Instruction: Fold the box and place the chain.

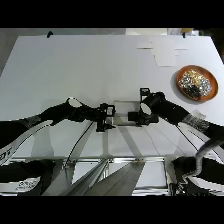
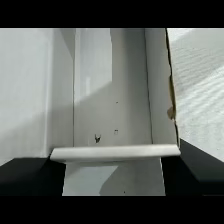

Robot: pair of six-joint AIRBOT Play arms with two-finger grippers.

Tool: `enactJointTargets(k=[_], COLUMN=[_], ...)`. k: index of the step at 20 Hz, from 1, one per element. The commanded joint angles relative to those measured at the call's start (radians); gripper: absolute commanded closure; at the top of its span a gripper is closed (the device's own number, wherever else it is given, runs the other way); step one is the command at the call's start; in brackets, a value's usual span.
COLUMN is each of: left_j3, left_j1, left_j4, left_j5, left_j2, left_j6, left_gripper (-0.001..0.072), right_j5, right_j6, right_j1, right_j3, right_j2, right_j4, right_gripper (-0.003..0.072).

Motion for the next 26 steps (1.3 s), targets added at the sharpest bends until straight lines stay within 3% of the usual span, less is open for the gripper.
enactJointTargets(k=[1,4,6,9,11,12,16,19,22,26], left_j3=[0.0,0.0,0.0,0.0,0.0,0.0,0.0,0.0,0.0,0.0], left_j1=[0.0,0.0,0.0,0.0,0.0,0.0,0.0,0.0,0.0,0.0], left_j4=[0.001,0.001,0.001,0.001,0.001,0.001,0.001,0.001,0.001,0.001], left_j5=[0.0,0.0,0.0,0.0,0.0,0.0,0.0,0.0,-0.001,0.0], left_j2=[0.001,0.001,0.001,0.001,0.001,0.001,0.001,0.001,0.001,0.001], left_j6=[0.002,0.002,0.002,0.002,0.002,0.002,0.002,0.002,0.002,0.002], left_gripper=[0.0699,0.0699,0.0699,0.0699,0.0699,0.0699,0.0699,0.0699,0.0699,0.0699], right_j5=[-0.011,-0.016,-0.019,0.019,0.068,0.08,0.166,0.262,0.184,0.089], right_j6=[-0.019,-0.026,-0.065,-0.304,-0.409,-0.444,-0.507,-0.597,-0.699,-0.786], right_j1=[0.001,0.001,0.001,0.0,0.0,0.0,-0.044,-0.142,-0.298,-0.549], right_j3=[0.0,0.0,0.0,0.0,0.0,0.0,0.018,0.123,0.264,0.364], right_j2=[-0.001,-0.005,-0.002,0.041,0.094,0.126,0.262,0.303,0.293,0.211], right_j4=[0.0,0.0,0.009,0.005,-0.005,-0.011,-0.018,-0.018,-0.018,-0.023], right_gripper=[0.067,0.0663,0.0444,0.0387,0.025,0.0234,0.0232,0.0244,0.0419,0.0445])
